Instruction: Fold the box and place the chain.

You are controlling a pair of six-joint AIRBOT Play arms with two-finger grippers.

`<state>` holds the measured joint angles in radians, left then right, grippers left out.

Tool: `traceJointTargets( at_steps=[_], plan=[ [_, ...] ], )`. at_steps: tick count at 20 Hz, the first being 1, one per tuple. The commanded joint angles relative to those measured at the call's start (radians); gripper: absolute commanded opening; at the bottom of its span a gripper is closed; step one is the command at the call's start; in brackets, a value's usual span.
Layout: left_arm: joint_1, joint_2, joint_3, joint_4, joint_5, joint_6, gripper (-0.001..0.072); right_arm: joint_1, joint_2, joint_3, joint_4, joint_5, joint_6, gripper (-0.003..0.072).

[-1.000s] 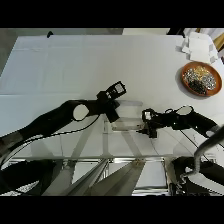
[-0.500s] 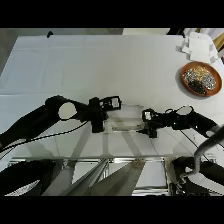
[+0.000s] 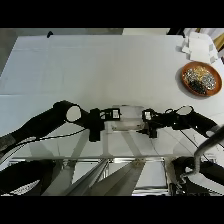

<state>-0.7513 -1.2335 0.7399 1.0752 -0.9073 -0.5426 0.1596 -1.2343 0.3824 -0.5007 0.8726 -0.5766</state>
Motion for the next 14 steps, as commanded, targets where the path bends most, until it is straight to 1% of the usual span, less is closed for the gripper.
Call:
traceJointTargets(
  at_steps=[1,3,5,6,7,9,11,12,14],
  plan=[
    [0.001,-0.018,-0.024,0.024,0.013,0.082,0.0077,0.000,0.000,0.000,0.001,0.000,0.000,0.0434],
    [0.006,-0.018,-0.031,0.043,0.053,0.127,0.0192,0.000,0.000,0.000,0.000,0.000,0.000,0.0434],
    [0.013,-0.018,-0.031,0.040,0.112,0.163,0.0268,0.000,0.000,0.000,0.001,0.000,0.000,0.0434],
    [0.013,-0.018,-0.031,0.040,0.146,0.185,0.0338,0.000,0.000,0.000,0.001,0.000,0.000,0.0434],
    [0.013,-0.018,-0.031,0.040,0.182,0.204,0.0357,0.000,0.000,0.000,0.001,0.000,0.000,0.0434],
    [0.013,-0.018,-0.031,0.039,0.230,0.230,0.0357,0.000,0.000,0.000,0.001,0.000,0.000,0.0434],
    [0.013,-0.023,-0.031,0.040,0.241,0.262,0.0359,0.000,0.000,0.000,0.000,0.000,0.000,0.0434],
    [0.013,-0.031,-0.031,0.040,0.241,0.276,0.0392,0.000,0.000,0.000,0.001,0.000,0.000,0.0434],
    [0.010,-0.059,-0.031,0.038,0.242,0.278,0.0405,0.000,0.000,0.000,0.001,0.000,0.000,0.0434]
  ],
)
